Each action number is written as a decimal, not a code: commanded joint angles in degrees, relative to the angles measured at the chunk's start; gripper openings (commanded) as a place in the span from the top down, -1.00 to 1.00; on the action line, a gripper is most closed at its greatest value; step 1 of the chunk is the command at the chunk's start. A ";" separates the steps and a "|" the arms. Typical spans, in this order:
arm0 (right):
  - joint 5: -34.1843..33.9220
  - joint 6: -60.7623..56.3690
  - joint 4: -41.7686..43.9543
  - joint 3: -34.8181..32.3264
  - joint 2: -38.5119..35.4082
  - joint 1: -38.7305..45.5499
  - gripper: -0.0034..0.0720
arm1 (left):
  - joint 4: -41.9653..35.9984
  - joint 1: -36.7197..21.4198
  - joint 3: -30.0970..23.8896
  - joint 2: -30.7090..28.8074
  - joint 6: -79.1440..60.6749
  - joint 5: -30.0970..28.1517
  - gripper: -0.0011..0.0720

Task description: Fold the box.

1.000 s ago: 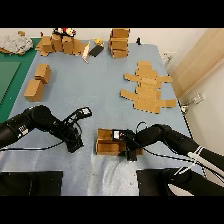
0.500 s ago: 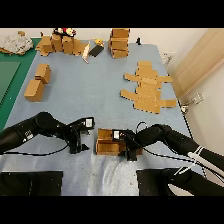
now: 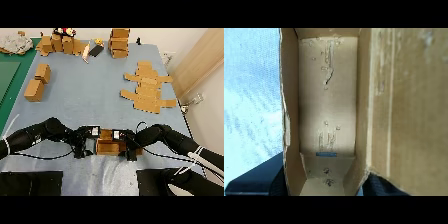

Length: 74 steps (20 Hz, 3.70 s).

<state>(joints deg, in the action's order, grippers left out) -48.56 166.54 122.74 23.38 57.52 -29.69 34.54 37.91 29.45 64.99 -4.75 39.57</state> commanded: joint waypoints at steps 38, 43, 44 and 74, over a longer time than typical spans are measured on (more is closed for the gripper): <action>0.02 -0.02 0.02 0.00 0.02 -0.04 -0.41 | -5.40 6.75 1.33 4.42 -0.37 -5.79 -0.32; 0.02 -0.02 0.02 0.00 0.02 -0.04 -0.41 | -5.40 6.75 1.33 4.42 -0.37 -5.79 -0.32; 0.02 0.00 0.02 0.00 0.02 -0.04 -0.41 | -5.40 6.75 1.33 4.42 -0.35 -5.79 -0.31; -16.22 -29.05 -21.49 0.96 -28.24 0.09 -0.97 | -5.40 6.73 1.33 4.42 -0.35 -5.81 -0.32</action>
<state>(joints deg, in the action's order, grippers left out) -65.49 140.42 101.97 24.29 36.18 -29.56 29.10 44.66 30.74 69.43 -5.04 33.71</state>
